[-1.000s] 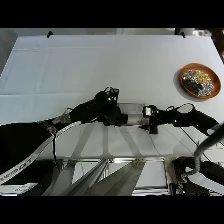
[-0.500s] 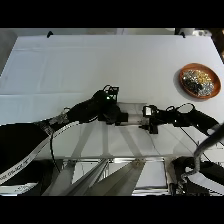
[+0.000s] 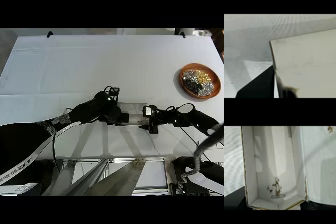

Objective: Fold the box and place the chain.

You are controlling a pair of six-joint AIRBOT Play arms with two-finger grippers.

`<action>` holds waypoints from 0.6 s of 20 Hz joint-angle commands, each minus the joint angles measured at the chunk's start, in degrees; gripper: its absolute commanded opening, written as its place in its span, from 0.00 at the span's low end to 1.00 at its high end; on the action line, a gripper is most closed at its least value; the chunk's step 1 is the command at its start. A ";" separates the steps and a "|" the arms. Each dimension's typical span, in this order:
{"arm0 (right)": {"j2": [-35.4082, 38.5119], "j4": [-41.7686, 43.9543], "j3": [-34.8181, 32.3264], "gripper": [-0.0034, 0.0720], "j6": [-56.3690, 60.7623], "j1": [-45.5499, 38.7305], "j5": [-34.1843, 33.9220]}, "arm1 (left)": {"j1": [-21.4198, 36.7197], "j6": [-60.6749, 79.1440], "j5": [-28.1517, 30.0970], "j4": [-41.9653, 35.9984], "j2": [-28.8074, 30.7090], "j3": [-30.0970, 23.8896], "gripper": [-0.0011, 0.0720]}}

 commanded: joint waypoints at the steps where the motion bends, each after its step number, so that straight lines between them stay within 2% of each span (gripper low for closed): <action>1: -0.02 0.02 0.00 0.59 -0.02 0.04 0.00 | -0.04 0.13 -0.13 0.15 -0.11 0.04 0.22; 2: -0.02 0.02 0.00 0.59 -0.02 0.04 0.00 | -0.04 0.11 -0.13 0.15 -0.11 0.04 0.20; 3: -0.02 0.02 0.00 0.59 -0.02 0.04 0.00 | -0.04 0.13 -0.09 0.15 -0.09 0.04 0.14; 4: -0.02 0.02 0.00 0.59 -0.02 0.04 0.00 | -0.04 0.24 -0.04 0.15 -0.04 0.04 0.03; 8: -0.02 0.02 0.00 0.59 -0.02 0.04 0.00 | -0.04 0.33 0.33 -0.33 0.02 0.04 0.05; 9: -0.02 0.00 0.00 0.59 -0.02 0.04 0.00 | -0.04 0.33 0.37 -0.46 0.04 0.04 0.14; 12: -0.02 0.02 0.00 0.59 -0.02 0.04 0.00 | -0.04 0.37 0.31 -0.48 0.61 0.04 0.57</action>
